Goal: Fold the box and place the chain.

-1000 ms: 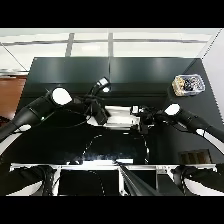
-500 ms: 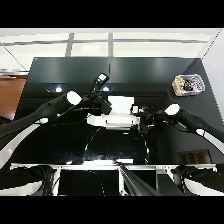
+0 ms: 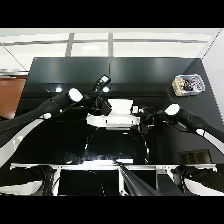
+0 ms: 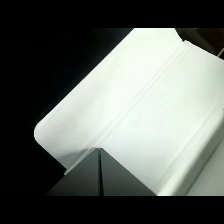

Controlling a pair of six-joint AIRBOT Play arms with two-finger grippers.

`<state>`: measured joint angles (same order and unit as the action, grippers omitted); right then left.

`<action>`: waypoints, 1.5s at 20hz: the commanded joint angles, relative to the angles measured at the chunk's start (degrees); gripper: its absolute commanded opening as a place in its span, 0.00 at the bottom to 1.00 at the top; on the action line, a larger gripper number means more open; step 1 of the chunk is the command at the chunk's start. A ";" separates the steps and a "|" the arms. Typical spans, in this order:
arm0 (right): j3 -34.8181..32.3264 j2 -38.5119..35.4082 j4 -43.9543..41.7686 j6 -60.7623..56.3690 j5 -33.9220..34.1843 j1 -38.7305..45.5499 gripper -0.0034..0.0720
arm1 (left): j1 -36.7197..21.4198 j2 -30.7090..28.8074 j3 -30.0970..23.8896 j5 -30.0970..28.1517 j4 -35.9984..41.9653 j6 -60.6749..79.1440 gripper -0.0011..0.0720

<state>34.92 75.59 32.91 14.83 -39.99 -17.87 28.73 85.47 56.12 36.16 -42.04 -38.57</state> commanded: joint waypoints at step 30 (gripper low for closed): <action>-0.04 0.04 -0.07 -0.09 -0.11 -0.04 0.36 | -0.61 -13.18 -17.05 1.46 -1.66 34.97 0.66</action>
<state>34.87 75.59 32.86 14.79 -40.01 -17.87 28.03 71.88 39.11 39.09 -44.07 -3.95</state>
